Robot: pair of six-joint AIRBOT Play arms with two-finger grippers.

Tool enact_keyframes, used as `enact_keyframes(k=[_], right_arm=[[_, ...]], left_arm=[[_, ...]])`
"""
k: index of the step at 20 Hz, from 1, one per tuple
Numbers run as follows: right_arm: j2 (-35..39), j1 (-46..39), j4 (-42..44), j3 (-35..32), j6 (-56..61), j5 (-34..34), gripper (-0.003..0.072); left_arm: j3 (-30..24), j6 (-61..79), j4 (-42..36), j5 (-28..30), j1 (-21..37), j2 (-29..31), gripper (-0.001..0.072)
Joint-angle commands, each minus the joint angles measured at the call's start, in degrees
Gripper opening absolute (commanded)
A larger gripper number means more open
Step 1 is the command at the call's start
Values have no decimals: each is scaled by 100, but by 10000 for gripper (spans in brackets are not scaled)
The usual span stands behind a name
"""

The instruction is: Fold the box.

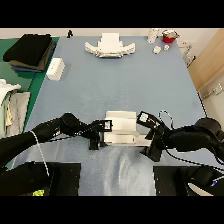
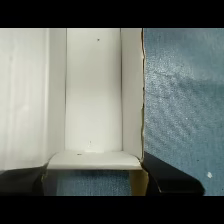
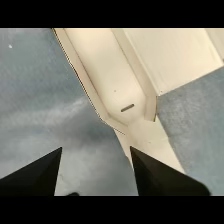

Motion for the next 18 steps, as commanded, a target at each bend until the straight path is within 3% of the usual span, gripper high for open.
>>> enact_keyframes(k=[1, 6, 13, 15, 18], right_arm=[[39, 15, -820, -208, -1471, 254, 695], [17, 11, -649, -570, -2317, 1714, 705], [-691, 13, -555, -636, -2470, 2098, 681], [-782, 13, -551, -634, -2494, 2236, 526], [-778, 13, -289, -599, -2632, 2238, 494]], left_arm=[[7, 0, 0, 2, 2, -2, 498], [7, 0, 0, 2, 2, -2, 498], [7, 2, 0, 2, 2, -2, 498], [7, 0, 0, 0, 2, -2, 498], [7, 0, 0, 2, 2, -2, 498]])
